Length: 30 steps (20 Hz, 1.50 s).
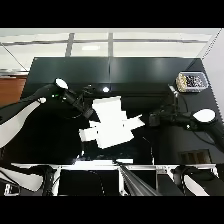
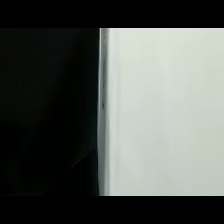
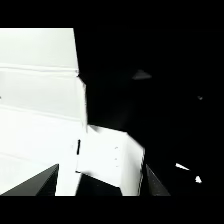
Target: Fold the box and place the chain.
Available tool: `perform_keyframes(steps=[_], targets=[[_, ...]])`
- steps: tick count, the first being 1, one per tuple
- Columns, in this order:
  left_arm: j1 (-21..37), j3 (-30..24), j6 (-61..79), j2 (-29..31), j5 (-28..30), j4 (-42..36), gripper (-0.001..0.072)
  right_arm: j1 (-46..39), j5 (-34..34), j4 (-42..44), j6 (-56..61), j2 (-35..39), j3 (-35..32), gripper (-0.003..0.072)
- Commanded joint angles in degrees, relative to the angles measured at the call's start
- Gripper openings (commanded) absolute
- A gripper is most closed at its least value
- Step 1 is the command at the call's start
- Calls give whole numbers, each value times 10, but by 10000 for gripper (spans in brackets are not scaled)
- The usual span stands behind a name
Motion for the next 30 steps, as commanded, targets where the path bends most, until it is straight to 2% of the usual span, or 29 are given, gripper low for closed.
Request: perform_keyframes(steps=[1,3,4,6,11,14,16,20,23,26,30], targets=[[-15,-48,30,71,85,-9,29,-24,81,-107,-3,0,77,611],[-22,-95,120,123,159,-37,31,-23,82,-119,-18,0,99,611],[-26,-111,176,137,170,-53,32,-23,82,-115,-40,0,99,611],[-36,-118,262,139,172,-53,30,-5,81,-122,-104,0,98,602],[-85,-117,316,139,280,-23,32,90,8,-138,-183,-3,69,602],[-103,-117,343,138,282,25,33,134,-36,-185,-185,-10,40,602],[-113,-117,343,132,282,51,33,160,-38,-207,-202,-22,25,603],[-112,-117,343,110,286,54,32,191,-38,-250,-221,-39,16,602],[-113,-116,343,107,284,54,32,197,-34,-239,-222,-43,10,603],[-113,-116,343,107,284,54,33,237,-38,-238,-239,-53,-2,603],[-113,-116,343,107,284,54,33,289,-96,-223,-243,-73,-8,603]])
